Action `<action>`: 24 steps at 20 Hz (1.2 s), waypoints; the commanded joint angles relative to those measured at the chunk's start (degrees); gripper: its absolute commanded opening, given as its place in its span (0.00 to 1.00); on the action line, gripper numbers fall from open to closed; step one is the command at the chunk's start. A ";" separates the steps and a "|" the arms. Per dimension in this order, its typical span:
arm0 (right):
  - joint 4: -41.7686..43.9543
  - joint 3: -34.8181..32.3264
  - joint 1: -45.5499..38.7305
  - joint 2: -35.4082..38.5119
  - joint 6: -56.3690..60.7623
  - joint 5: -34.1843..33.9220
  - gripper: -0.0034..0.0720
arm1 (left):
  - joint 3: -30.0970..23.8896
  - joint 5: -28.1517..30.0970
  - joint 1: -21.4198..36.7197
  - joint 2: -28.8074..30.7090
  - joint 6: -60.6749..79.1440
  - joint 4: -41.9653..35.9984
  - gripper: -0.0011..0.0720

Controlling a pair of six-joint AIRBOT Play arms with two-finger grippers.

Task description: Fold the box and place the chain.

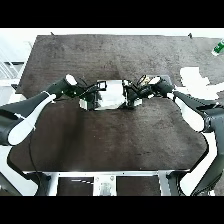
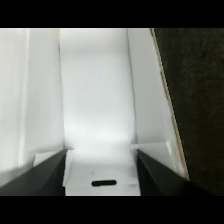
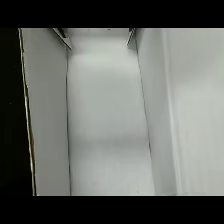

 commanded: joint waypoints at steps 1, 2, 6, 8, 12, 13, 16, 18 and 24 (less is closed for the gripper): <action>0.11 0.00 0.02 0.00 0.09 -0.15 0.82 | 0.00 0.74 -0.04 -0.04 -0.24 -0.42 0.92; 0.11 0.00 0.02 0.00 0.09 -0.15 0.82 | 0.00 0.74 -0.04 -0.04 -0.24 -0.39 0.92; 0.11 0.00 0.02 0.00 0.09 -0.15 0.82 | 0.00 1.57 -0.04 -0.04 -0.26 -0.39 0.85; 0.13 0.00 0.02 0.00 0.09 -0.15 0.82 | 0.00 1.51 0.15 -0.04 -0.70 -0.09 0.65; 0.13 0.00 0.02 0.00 0.09 -0.15 0.82 | 0.00 -0.59 0.15 -0.04 -1.11 2.12 0.32; 0.11 0.00 0.02 0.00 0.09 -0.15 0.82 | 0.00 -1.05 0.15 -0.04 -1.14 2.40 0.25; 0.11 0.00 0.02 0.00 0.09 -0.15 0.82 | 0.00 -1.27 0.15 -0.02 -1.55 2.40 0.25; 0.11 0.00 0.02 0.00 0.09 -0.15 0.82 | 0.00 -1.77 0.15 0.02 -1.55 2.47 0.04; 0.11 0.00 0.02 0.00 0.09 -0.15 0.82 | 0.42 -7.39 5.66 0.52 -3.10 -0.68 0.04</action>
